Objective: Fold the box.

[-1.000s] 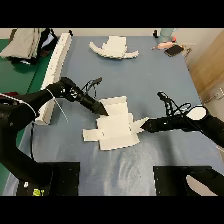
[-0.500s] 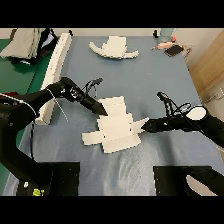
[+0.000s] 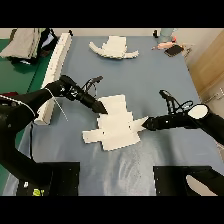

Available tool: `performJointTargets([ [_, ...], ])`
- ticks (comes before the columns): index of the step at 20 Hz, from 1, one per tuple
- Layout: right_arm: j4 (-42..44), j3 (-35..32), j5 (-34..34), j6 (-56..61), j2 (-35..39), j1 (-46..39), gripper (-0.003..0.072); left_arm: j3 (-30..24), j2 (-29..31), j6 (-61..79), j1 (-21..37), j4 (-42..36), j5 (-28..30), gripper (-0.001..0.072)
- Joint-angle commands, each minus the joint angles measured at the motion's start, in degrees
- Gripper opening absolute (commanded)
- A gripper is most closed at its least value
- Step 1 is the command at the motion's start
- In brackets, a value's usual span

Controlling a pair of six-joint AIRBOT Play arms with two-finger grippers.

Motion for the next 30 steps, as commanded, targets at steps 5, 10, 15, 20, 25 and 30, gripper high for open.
performJointTargets([
  [5, -12.6, 14.4, 2.7, 17.1, 2.7, -6.5, 0.0505, -4.2, 13.9, 11.5, -7.3, 5.5, 17.1, 0.0011],
  [10, -1.0, 17.3, 5.6, 14.0, 2.8, -4.6, 0.0012, -16.9, 23.9, 25.5, -15.5, 5.5, 37.8, 0.0011],
  [15, -2.4, 8.3, 1.2, 14.8, 1.3, 4.3, 0.0004, -21.8, 27.7, 28.9, -18.0, 4.4, 40.7, 0.0012],
  [20, -6.4, 0.9, -5.9, 16.2, -1.9, 5.4, 0.0004, -21.8, 28.3, 29.6, -21.1, 4.0, 40.8, 0.0012],
  [25, -12.0, 0.7, -6.0, 19.4, -2.6, 5.4, 0.0004, -21.8, 30.0, 29.5, -21.7, 3.5, 39.5, 0.0012],
  [30, -12.9, 0.7, -7.6, 19.9, -3.9, 5.4, 0.0004, -23.4, 30.0, 29.6, -21.7, 2.5, 37.2, 0.0012],
])
